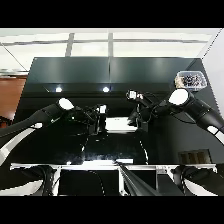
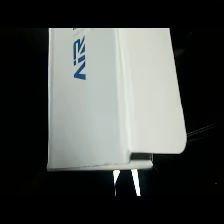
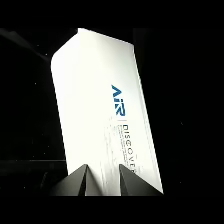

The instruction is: Fold the box and place the chain.

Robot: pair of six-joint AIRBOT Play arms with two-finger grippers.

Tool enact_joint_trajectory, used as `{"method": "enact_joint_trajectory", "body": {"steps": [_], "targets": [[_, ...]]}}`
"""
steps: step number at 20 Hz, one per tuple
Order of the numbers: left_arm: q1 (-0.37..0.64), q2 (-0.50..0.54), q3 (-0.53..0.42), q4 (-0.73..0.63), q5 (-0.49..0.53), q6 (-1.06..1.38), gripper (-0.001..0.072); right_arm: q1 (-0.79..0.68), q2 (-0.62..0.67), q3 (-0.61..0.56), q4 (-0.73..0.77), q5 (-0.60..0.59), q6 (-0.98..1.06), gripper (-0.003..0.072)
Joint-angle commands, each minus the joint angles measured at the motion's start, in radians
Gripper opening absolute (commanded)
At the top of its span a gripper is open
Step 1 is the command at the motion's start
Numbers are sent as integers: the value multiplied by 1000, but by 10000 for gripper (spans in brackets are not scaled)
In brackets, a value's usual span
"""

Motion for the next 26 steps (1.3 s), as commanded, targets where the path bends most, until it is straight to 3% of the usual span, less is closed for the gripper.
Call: {"method": "enact_joint_trajectory", "body": {"steps": [1,14,26], "targets": [[-1,0,0,0,-2,0,400,2,-1,0,0,-5,0,238],[-14,0,0,0,-1,1,400,27,-2,-4,-40,-76,3,238],[-14,0,0,0,0,1,400,31,-2,-10,-42,-66,4,237]]}}
